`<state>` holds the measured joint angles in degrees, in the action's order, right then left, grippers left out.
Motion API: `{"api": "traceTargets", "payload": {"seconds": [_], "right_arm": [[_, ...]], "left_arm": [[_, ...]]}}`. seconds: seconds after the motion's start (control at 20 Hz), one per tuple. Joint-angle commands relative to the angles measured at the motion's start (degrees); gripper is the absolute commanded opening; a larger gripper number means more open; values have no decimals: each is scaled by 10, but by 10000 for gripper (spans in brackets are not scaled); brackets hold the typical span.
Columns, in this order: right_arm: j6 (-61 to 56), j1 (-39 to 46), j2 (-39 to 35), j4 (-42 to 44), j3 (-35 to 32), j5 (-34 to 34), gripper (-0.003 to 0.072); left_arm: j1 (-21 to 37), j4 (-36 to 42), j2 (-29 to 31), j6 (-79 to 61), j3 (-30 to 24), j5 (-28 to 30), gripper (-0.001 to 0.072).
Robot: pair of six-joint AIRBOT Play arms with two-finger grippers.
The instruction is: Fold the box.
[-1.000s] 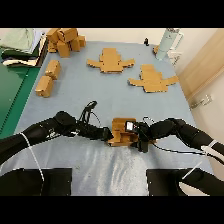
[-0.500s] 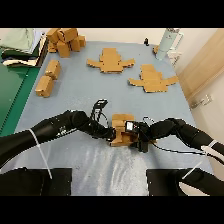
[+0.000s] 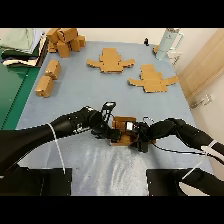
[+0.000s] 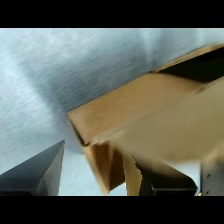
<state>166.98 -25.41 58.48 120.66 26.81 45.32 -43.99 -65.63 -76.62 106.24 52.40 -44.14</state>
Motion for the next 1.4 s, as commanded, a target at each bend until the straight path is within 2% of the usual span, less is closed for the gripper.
{"api": "traceTargets", "payload": {"seconds": [0.0, 0.25, 0.5, 0.9, 1.15, 1.25, 1.3, 1.35], "right_arm": [[0, 0, 0, 0, 0, 0, 474], [0, 0, 0, 0, 0, 0, 474], [0, 0, 0, 0, 0, 0, 474], [0, 0, 0, 0, 0, 0, 474], [0, 0, 0, 0, 0, 0, 474], [0, 0, 0, 0, 0, 0, 474], [0, 0, 0, 0, 0, 0, 474], [0, 0, 0, 0, 0, 0, 474]], "left_arm": [[-13, -46, -21, 75, 31, -29, 551], [-45, -165, -65, 235, 98, -80, 550], [-56, -162, -90, 239, 112, -62, 551], [-57, -162, -91, 237, 112, -63, 551], [-56, -169, -91, 239, 112, -125, 550], [-56, -169, -91, 239, 112, -124, 549], [-56, -168, -92, 241, 112, -119, 496], [-56, -168, -93, 241, 112, -116, 342]]}}
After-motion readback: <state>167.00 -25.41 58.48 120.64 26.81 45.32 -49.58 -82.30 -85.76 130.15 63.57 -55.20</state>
